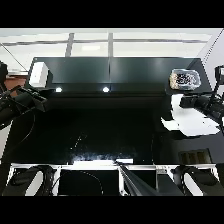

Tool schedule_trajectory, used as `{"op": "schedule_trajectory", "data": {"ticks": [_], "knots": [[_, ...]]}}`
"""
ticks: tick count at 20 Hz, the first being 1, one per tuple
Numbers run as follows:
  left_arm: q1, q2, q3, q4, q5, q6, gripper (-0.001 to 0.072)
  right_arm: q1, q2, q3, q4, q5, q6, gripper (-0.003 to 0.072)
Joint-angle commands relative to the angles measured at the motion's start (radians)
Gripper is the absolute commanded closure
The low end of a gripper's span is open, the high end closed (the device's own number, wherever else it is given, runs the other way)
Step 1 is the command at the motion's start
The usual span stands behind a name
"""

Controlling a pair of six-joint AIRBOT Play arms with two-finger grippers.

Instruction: Fold the box and place the chain.

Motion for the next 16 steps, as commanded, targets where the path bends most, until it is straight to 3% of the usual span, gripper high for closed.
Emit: {"op": "schedule_trajectory", "data": {"ticks": [1,2,3,4,5,6,10,16], "knots": [[0.000,0.000,0.001,-0.014,0.014,0.000,0.0675,0.000,-0.005,-0.001,-0.005,-0.016,0.000,0.0343],[0.000,0.000,0.001,-0.014,0.023,0.000,0.0673,0.000,-0.012,-0.001,-0.006,-0.016,-0.002,-0.0034],[0.000,-0.001,-0.001,-0.025,0.035,-0.007,0.0667,0.000,-0.024,-0.001,-0.006,-0.013,-0.002,-0.0026],[0.000,-0.006,-0.002,-0.044,0.034,-0.021,0.0486,0.000,-0.040,-0.001,-0.007,-0.002,-0.002,-0.0026],[-0.002,-0.013,-0.002,-0.055,0.034,-0.029,0.0217,0.000,-0.063,-0.001,-0.007,0.013,-0.001,-0.0026],[-0.004,-0.024,-0.002,-0.055,0.033,-0.042,0.0056,0.000,-0.090,-0.001,-0.007,0.023,0.003,-0.0025],[-0.003,-0.065,-0.002,-0.056,0.011,-0.063,0.0061,-0.083,-0.180,0.006,-0.105,0.010,0.185,-0.0025],[-0.003,-0.076,-0.002,-0.050,0.011,-0.059,0.0061,-0.623,-0.296,0.146,-0.131,0.072,0.237,-0.0024]]}}
